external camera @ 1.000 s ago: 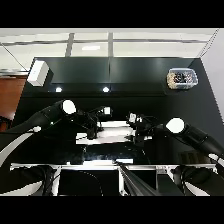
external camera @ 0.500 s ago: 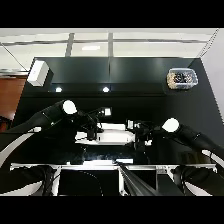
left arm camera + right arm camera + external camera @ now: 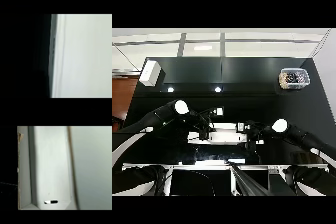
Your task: Fold the box and place the chain.
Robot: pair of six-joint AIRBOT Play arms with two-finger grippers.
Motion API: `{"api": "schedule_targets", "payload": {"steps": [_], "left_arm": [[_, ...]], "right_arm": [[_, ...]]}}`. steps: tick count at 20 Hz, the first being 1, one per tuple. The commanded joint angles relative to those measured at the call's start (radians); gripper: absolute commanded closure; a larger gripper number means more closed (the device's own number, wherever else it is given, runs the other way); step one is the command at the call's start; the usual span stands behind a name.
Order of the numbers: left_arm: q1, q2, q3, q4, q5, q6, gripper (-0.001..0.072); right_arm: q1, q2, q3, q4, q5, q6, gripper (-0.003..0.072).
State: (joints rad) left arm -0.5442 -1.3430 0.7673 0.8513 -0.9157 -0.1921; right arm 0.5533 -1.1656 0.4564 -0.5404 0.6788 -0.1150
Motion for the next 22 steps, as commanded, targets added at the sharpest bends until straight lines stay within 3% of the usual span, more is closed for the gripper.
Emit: {"api": "schedule_targets", "payload": {"steps": [1, 22], "left_arm": [[0.0, 0.0, 0.001, 0.0, -0.001, 0.0, 0.0681], [0.0, 0.0, 0.001, 0.0, -0.002, 0.0, 0.0681]], "right_arm": [[0.04, -0.014, 0.0, -0.034, -0.024, 0.006, 0.0059], [0.032, -0.014, 0.0, -0.036, -0.057, 0.006, 0.006]]}}
